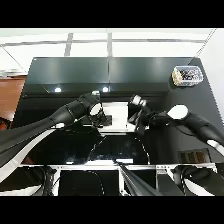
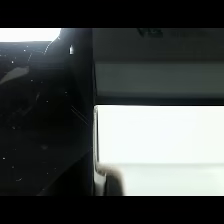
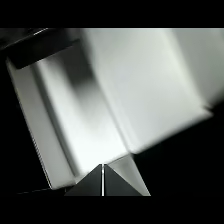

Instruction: Fold the box and place the chain.

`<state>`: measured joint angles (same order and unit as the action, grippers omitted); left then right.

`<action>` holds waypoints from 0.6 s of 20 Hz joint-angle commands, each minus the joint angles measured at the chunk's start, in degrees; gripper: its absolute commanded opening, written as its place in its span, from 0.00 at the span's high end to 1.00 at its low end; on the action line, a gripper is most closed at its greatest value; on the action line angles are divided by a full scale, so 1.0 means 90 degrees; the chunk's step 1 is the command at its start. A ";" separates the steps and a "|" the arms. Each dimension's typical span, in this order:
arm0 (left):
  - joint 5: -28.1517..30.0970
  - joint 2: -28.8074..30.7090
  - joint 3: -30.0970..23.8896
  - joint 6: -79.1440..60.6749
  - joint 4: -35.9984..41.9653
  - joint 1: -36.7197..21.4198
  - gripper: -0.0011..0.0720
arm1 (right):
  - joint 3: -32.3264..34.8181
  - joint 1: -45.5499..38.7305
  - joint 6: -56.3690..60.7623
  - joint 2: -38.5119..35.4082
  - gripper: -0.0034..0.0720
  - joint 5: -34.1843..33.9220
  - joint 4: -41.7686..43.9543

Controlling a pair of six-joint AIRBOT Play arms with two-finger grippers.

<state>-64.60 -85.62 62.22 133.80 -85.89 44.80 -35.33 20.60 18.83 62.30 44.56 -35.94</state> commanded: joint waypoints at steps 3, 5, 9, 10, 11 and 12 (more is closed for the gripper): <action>0.0005 -0.0002 0.0002 0.0000 -0.0024 -0.0002 0.95 | -0.0134 -0.2511 0.6659 -0.1154 0.94 0.1239 -0.2817; 0.0005 -0.0002 0.0002 0.0000 -0.0024 -0.0002 0.95 | 0.0350 -0.3541 0.7740 -0.0986 0.94 0.1319 -0.2472; 0.0000 -0.0002 0.0002 0.0000 -0.0024 -0.0002 0.95 | 0.0668 -0.3434 0.6496 0.0134 0.94 0.1909 -0.0884; 0.0002 -0.0002 0.0002 0.0000 -0.0027 -0.0002 0.95 | 0.0665 -0.3179 0.6322 0.0427 0.94 0.1749 -0.0617; 0.0002 -0.0002 0.0002 0.0000 -0.0024 -0.0002 0.95 | 0.0665 -0.2941 0.6127 0.0675 0.94 0.1547 -0.0367; 0.0002 -0.0002 0.0002 0.0000 -0.0024 -0.0002 0.95 | 0.0658 -0.2679 0.5863 0.0906 0.93 0.1375 0.0007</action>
<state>-64.58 -85.62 62.22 133.82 -86.08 44.80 -29.98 -6.74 75.13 64.69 58.52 -44.40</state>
